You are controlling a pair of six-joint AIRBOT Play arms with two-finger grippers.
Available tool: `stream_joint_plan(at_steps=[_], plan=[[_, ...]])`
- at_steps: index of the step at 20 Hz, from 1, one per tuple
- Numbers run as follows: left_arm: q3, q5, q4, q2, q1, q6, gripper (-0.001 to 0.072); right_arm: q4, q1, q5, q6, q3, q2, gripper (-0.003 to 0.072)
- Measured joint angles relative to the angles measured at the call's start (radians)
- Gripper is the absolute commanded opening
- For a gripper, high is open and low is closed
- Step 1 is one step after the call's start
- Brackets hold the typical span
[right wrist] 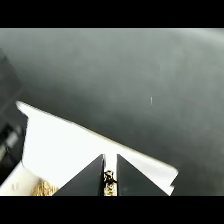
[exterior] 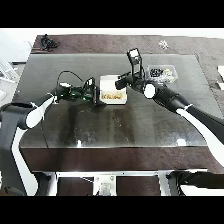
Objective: Fold the box and place the chain.
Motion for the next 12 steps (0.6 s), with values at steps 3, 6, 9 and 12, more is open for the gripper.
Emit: stream_joint_plan(at_steps=[3,6,9,12], plan=[[0.0,0.0,0.0,0.0,0.0,0.0,0.0627,0.005,-0.003,0.067,0.001,-0.007,-0.016,0.0002],[0.0,0.0,0.0,0.0,0.0,0.0,0.0626,0.006,-0.004,0.146,-0.001,-0.01,-0.022,0.0021],[0.0,0.0,0.0,0.0,0.0,0.0,0.0627,0.006,-0.007,0.192,-0.01,-0.01,-0.024,0.0533],[0.0,0.0,0.0,0.0,0.0,0.0,0.0627,0.006,-0.01,0.223,-0.019,-0.009,-0.021,0.0532]])
